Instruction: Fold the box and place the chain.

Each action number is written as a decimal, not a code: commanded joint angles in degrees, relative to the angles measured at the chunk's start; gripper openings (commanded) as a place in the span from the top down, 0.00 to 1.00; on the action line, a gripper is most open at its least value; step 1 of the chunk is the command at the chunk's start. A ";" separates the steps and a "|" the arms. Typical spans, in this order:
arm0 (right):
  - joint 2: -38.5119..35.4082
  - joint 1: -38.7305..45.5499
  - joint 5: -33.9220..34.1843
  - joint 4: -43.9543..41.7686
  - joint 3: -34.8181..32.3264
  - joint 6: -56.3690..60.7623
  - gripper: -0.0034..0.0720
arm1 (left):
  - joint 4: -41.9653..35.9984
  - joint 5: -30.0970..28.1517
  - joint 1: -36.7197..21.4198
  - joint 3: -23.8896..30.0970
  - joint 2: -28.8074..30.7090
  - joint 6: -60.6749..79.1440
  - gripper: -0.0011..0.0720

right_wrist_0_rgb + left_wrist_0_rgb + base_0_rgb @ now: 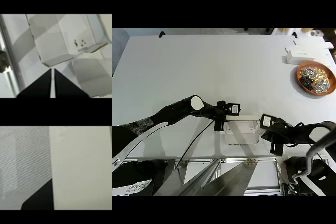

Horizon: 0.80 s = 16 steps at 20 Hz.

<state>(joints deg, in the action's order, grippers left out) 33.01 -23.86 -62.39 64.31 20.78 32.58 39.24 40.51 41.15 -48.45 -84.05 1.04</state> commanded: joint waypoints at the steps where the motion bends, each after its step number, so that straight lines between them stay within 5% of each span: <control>1: -0.63 -6.69 10.88 5.64 -5.90 -2.05 0.42 | 0.00 0.00 0.02 -0.04 0.00 0.02 0.97; 2: -1.31 -8.79 13.22 7.17 -7.32 -2.03 0.18 | 0.00 0.07 0.02 -0.02 0.00 0.02 0.97; 5: -3.21 -13.70 17.84 9.42 -10.38 -1.99 0.06 | 0.00 0.04 0.02 -0.02 0.00 0.02 0.97; 9: -3.19 -17.64 26.95 11.72 -12.46 0.26 0.03 | 0.00 0.02 0.02 -0.02 0.00 0.00 0.97; 16: -0.52 -17.62 28.57 14.08 -12.41 0.72 0.03 | 0.02 0.02 0.02 -0.02 0.00 0.02 0.97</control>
<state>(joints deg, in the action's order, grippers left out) 31.81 -41.17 -35.75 77.43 8.45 33.01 39.24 40.51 41.15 -48.45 -84.05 1.04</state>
